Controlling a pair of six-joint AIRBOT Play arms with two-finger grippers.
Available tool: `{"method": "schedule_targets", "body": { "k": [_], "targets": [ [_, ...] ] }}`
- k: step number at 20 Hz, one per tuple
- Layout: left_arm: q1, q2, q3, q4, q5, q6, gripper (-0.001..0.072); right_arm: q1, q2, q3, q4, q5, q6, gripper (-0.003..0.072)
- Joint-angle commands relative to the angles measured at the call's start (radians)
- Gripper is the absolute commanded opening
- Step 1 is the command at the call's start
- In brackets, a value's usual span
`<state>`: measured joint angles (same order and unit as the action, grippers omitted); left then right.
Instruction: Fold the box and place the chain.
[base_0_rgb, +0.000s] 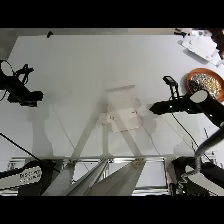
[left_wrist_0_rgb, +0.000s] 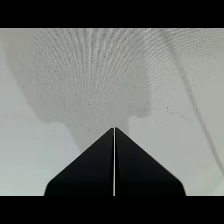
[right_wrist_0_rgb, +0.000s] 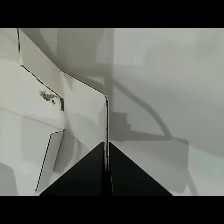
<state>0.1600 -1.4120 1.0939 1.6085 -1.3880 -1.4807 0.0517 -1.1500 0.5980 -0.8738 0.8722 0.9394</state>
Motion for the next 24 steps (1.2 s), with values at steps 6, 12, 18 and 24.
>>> {"method": "schedule_targets", "body": {
  "k": [6,12,18,24],
  "targets": [
    [0.000,0.000,-0.002,-0.471,0.055,0.278,0.0058,0.103,0.001,-0.006,0.006,-0.133,0.055,0.0012],
    [-0.103,0.000,-0.019,-1.106,-0.031,0.832,0.0332,0.103,0.001,-0.006,0.006,-0.132,0.054,0.0013],
    [-0.449,-0.005,-0.019,-0.869,0.343,0.896,0.0694,0.103,0.001,-0.006,0.006,-0.132,0.051,0.0014],
    [-0.528,-0.083,-0.019,-0.858,0.412,0.964,0.0695,0.103,0.001,-0.006,0.006,-0.131,0.047,0.0014]
  ]
}}
